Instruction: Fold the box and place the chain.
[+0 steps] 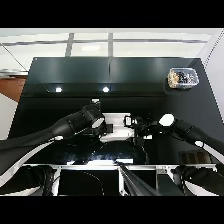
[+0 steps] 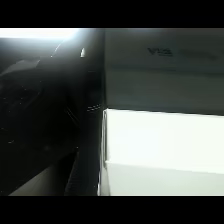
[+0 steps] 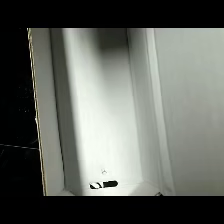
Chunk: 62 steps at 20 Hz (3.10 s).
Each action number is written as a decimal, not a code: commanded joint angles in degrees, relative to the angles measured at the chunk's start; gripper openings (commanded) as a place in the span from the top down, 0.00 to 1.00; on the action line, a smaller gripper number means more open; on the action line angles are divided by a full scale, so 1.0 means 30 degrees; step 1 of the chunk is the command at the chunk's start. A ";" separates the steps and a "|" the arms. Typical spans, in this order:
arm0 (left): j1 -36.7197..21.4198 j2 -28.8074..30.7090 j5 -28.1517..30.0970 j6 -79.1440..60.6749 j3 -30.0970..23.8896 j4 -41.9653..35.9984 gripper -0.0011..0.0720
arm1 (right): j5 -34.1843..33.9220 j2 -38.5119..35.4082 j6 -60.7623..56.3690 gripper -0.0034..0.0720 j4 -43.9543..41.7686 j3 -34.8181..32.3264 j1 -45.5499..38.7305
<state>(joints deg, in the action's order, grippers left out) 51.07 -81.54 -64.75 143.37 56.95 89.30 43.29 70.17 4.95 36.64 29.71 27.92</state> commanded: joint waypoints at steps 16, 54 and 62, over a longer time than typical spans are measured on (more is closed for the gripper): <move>-0.0015 -0.0066 0.0984 -0.0299 0.0051 0.0117 0.94 | -0.0015 -0.0423 -0.0204 0.07 0.0175 0.0015 -0.0044; -0.0685 0.0240 0.1894 -0.2288 -0.1056 -0.0437 0.94 | -0.1151 -0.1865 -0.0874 0.64 -0.0896 0.0051 0.1107; -0.0692 0.0240 0.1923 -0.2288 -0.1056 -0.0437 0.94 | -0.1151 -0.1246 -0.1290 0.64 -0.3118 0.0044 0.1115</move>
<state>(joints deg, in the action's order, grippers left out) 48.97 -80.77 -59.11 136.59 53.78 88.16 39.75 65.73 1.45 29.50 29.85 31.22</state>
